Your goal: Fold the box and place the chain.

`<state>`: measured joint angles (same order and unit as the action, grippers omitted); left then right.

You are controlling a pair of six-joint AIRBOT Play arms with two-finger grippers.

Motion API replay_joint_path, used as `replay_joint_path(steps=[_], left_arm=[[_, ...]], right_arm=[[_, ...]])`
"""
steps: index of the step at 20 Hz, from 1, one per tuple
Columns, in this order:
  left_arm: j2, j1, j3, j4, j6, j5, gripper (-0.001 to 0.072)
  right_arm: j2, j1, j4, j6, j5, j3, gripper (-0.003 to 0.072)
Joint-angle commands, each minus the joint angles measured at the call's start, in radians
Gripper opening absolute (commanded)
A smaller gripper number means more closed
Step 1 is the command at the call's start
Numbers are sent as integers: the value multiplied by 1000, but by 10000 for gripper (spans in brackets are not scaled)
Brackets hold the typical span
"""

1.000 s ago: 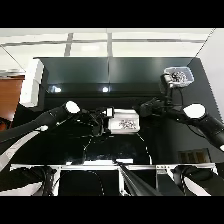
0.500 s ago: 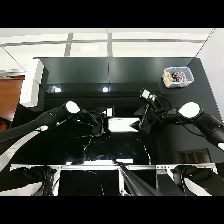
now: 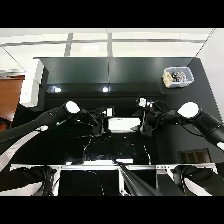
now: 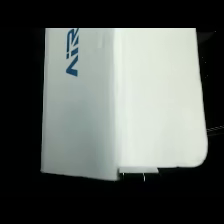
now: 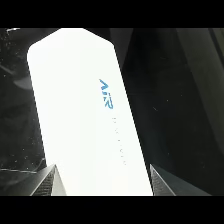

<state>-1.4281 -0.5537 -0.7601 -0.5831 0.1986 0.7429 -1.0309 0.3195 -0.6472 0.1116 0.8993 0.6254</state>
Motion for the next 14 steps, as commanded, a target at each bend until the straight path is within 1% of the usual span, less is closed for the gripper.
replay_joint_path(steps=[1, 3, 4, 5, 6, 8, 9, 10, 14], left_arm=[[0, -1, 0, 0, 0, 1, 351], [0, -1, 0, 0, 0, 1, 351], [0, -1, 0, 0, 0, 1, 351], [0, -1, 0, 0, 0, 1, 351], [0, -1, 0, 0, 0, 1, 351], [0, -1, 0, 0, 0, 1, 351], [0, -1, 0, 0, 0, 1, 351], [0, -1, 0, 0, 0, 2, 351], [0, -1, 0, 0, 0, 1, 350]], right_arm=[[-11, 1, -1, -16, -6, 0, 713], [-17, 1, -1, -20, -8, 0, 712], [-19, 1, -1, -20, -9, 0, 682], [-19, 1, -1, -19, -9, 0, 536], [-19, 1, -1, -19, -8, 0, 477], [-19, 0, -2, -19, -8, 0, 472], [-19, 0, -2, -19, -5, 0, 218], [-19, 0, -4, -19, -5, 0, 160], [-19, 0, -24, -19, 1, 0, 161]])
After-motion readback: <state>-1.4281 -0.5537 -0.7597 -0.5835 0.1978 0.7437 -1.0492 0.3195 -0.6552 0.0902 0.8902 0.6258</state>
